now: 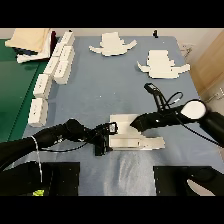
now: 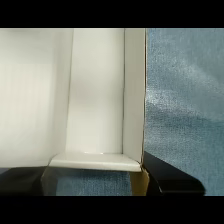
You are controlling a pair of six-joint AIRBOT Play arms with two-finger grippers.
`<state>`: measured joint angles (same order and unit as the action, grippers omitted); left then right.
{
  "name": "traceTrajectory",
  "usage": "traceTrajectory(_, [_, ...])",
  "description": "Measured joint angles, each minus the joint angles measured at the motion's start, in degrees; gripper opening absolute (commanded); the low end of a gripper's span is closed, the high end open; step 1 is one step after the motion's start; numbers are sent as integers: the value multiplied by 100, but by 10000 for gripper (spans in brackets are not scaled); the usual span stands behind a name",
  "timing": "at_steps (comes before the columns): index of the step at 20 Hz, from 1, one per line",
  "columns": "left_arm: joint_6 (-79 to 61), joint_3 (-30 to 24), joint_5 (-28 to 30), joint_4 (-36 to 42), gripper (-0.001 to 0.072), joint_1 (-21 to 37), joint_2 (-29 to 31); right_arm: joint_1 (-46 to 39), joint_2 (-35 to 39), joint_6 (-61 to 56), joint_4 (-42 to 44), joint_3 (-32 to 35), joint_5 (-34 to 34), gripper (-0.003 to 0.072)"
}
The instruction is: Fold the box.
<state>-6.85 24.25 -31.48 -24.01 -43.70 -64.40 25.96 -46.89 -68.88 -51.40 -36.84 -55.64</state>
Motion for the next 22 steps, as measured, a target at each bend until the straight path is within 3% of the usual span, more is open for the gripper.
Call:
traceTrajectory(2, [0,0,0,0,460,0,0,0,549,181,-542,22,-595,480])
traceTrajectory(4, [0,0,-2,0,460,-2,0,7,905,437,-949,133,-1165,583])
traceTrajectory(6, [2,0,-4,0,460,-2,0,11,1128,767,-1292,330,-1508,592])
traceTrajectory(7, [2,0,-4,2,460,0,0,11,1182,964,-1438,448,-1580,652])
traceTrajectory(12, [2,0,-7,2,460,-2,0,13,1110,2398,-1832,955,-1226,652])
traceTrajectory(17, [2,0,-9,0,460,-2,0,17,966,3873,-1762,1325,-378,637])
traceTrajectory(18, [4,0,-9,2,460,0,0,20,951,4079,-1663,1375,-249,616])
traceTrajectory(19, [4,0,-9,2,460,-2,0,31,938,4234,-1578,1416,-157,517])
traceTrajectory(21, [4,0,-9,2,460,-2,0,96,922,4457,-1438,1484,2,482])
traceTrajectory(22, [4,0,-9,2,460,-2,0,144,918,4533,-1392,1506,63,386])
